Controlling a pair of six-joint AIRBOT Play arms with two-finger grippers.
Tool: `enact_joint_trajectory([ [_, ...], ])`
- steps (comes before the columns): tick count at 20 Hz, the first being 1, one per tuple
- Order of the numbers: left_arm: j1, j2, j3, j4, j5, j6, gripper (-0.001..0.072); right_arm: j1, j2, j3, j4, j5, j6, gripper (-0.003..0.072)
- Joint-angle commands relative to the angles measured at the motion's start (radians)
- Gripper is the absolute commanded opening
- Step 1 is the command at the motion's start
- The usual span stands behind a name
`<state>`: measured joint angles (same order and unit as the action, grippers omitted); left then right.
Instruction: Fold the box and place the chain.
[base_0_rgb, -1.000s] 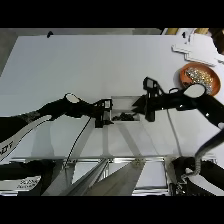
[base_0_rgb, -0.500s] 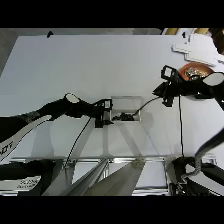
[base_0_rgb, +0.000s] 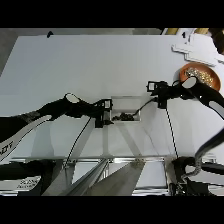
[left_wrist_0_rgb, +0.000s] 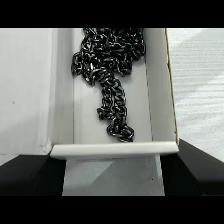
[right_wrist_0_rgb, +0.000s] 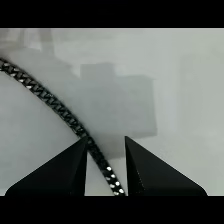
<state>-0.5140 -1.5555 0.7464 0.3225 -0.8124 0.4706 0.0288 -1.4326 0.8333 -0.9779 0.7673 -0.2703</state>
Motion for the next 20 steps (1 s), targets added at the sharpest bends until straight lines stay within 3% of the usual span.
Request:
enact_joint_trajectory([
  [1,-0.001,0.000,0.000,0.000,0.000,0.000,0.0009,0.008,-0.031,0.001,-0.023,-0.032,-0.030,0.0262],
  [6,-0.001,0.000,0.000,0.000,0.000,0.000,0.0009,0.008,-0.032,0.001,-0.023,-0.006,-0.030,0.0248],
  [7,-0.001,0.000,0.000,0.000,0.000,0.000,0.0009,0.008,-0.031,0.001,-0.023,0.015,-0.030,0.0221],
  [14,-0.001,0.000,0.000,0.000,0.000,0.000,0.0009,0.007,0.027,-0.002,-0.042,0.166,-0.027,0.0221],
  [20,-0.001,0.000,0.000,0.000,0.000,0.000,0.0009,0.008,0.029,-0.002,-0.062,0.183,-0.026,0.0221],
])
